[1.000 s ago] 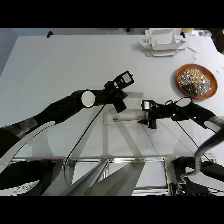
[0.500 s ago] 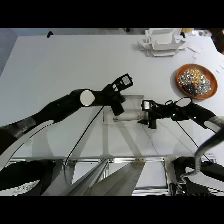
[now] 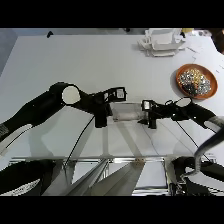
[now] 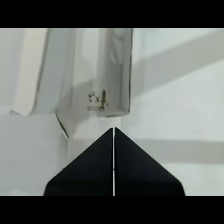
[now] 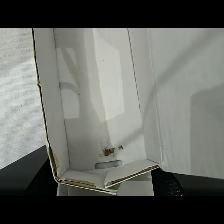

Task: Fold the box and place the chain.

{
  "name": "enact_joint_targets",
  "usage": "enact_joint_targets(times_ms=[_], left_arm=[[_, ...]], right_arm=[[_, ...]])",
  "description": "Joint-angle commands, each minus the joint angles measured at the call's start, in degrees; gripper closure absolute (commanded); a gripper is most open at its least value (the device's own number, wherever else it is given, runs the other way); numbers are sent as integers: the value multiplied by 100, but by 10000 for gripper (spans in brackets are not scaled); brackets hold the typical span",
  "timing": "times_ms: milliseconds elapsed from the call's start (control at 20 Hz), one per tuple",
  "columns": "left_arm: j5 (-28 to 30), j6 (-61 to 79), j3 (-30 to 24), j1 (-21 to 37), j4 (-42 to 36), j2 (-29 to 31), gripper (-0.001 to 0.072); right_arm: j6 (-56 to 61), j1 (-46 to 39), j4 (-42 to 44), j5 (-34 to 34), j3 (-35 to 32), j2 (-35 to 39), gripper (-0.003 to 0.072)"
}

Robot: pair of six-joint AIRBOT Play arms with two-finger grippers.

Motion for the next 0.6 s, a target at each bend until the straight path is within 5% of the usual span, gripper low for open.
enact_joint_targets(times_ms=[0, 50, 150, 550], left_arm=[[-380, 761, -2, 17, 254, -190, 699], [-382, 929, -2, 15, 254, -293, 679], [-378, 1023, -2, 31, 267, -485, 511], [-142, 1432, -2, 758, -52, -883, 488]], right_arm=[[2, 2, 2, 2, -2, 4, 273], [2, 2, 2, 2, -2, 4, 273], [2, 2, 2, 2, -2, 4, 273], [2, 2, 2, 2, -2, 4, 273]])
